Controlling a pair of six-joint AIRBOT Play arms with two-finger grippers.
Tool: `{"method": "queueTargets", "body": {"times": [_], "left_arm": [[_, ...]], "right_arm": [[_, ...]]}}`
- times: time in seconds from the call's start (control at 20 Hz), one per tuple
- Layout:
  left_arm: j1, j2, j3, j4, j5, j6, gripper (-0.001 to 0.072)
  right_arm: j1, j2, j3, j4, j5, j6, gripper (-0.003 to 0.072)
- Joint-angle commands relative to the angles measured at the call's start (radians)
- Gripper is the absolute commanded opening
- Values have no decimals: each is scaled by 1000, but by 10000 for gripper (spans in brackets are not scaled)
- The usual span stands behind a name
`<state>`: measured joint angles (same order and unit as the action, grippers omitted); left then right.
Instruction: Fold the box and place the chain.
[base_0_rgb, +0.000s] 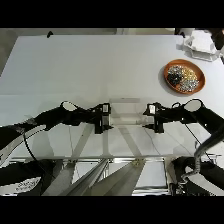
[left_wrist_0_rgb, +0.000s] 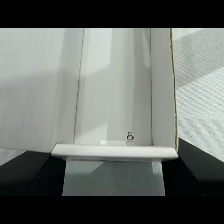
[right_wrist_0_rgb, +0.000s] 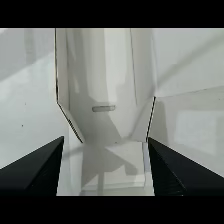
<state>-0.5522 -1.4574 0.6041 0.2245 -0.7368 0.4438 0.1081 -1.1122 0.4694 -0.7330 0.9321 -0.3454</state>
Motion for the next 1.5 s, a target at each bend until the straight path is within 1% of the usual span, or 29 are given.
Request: {"method": "queueTargets", "body": {"times": [0.0, 0.1, 0.2, 0.25, 0.35, 0.45, 0.55, 0.65, 0.85, 1.0, 1.05, 1.3, 1.45], "left_arm": [[0, 0, 0, 0, 0, 0, 410], [0, 0, 0, 0, 0, 0, 410], [0, 0, 0, 0, 0, 0, 410], [0, 0, 0, 0, 0, 0, 410], [0, 0, 0, 0, 0, 0, 410], [0, 0, 0, 0, 0, 0, 410], [0, 0, 0, 0, 0, 0, 410], [0, 0, 0, 0, 0, 0, 410], [0, 0, 0, 0, 0, 0, 410], [0, 0, 0, 0, 0, 0, 410], [0, 0, 0, 0, 0, 0, 410], [0, 0, 0, 0, 0, 0, 410], [0, 0, 0, 0, 0, 0, 410]], "right_arm": [[11, -2, -1, 4, 1, -3, 524], [11, -2, -1, 4, 4, -3, 501], [11, -2, -1, 3, 15, -3, 420], [11, -2, -1, 3, 22, -3, 401], [11, -2, -1, 3, 25, -3, 397], [12, -2, -1, 5, 25, -3, 335], [30, -2, -1, 5, 9, -4, 328], [56, -2, -1, 5, -29, -3, 294], [76, -2, -1, 5, -100, -3, 294], [76, -2, -1, 6, -104, -4, 288], [76, -2, -1, 6, -104, -4, 276], [76, -2, -1, 4, -109, -4, 273], [76, -2, -1, -57, -109, -4, 282]]}}
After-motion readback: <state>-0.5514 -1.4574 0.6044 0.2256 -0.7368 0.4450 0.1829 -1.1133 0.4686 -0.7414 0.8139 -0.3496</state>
